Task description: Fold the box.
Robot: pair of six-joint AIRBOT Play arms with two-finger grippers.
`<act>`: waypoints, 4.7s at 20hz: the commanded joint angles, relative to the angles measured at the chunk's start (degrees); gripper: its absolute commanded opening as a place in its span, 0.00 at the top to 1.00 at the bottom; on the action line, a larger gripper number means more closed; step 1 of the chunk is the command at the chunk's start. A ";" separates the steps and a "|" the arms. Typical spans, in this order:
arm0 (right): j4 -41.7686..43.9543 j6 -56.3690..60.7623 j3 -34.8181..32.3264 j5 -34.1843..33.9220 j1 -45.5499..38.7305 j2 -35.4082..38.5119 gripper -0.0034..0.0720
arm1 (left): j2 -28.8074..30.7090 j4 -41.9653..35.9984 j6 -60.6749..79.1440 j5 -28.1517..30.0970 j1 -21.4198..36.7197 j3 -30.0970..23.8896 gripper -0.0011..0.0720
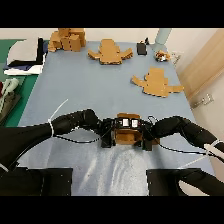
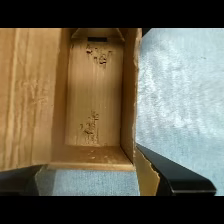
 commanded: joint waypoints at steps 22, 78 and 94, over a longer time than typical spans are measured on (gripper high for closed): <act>0.13 0.11 0.04 0.09 0.07 -0.02 0.21 | 0.24 -3.93 4.68 -0.90 1.44 -1.01 0.06; 0.13 0.11 0.04 0.09 0.07 -0.02 0.21 | -0.28 -11.26 13.62 2.58 1.25 -3.61 0.25; -1.11 6.10 0.68 -4.61 -0.24 1.68 0.00 | -0.28 -11.26 13.62 2.60 1.25 -3.61 0.25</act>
